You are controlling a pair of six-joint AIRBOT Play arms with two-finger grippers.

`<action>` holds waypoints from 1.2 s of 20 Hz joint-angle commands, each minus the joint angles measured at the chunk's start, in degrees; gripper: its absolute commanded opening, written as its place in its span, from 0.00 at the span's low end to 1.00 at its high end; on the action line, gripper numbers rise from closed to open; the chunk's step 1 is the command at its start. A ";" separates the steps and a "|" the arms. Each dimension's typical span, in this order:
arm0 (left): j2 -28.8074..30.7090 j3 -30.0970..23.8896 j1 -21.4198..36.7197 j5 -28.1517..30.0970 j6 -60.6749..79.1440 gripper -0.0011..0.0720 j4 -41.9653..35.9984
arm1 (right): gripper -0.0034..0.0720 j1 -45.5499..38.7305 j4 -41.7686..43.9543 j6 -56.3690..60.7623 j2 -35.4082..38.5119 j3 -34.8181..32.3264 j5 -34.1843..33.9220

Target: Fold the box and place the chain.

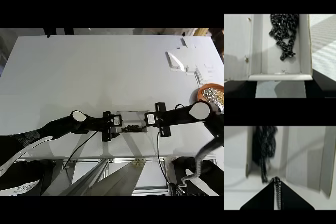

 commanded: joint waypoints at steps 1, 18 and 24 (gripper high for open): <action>0.04 -0.02 -0.02 0.02 0.02 0.44 0.00 | 0.07 7.76 8.72 0.22 2.03 0.04 -4.50; 0.04 -0.02 -0.02 0.00 0.02 0.44 0.00 | 0.28 13.31 4.96 3.52 1.66 0.50 -8.74; 0.04 -0.02 -0.02 0.00 0.00 0.44 0.00 | 0.28 -8.39 -10.73 2.97 4.09 0.59 4.07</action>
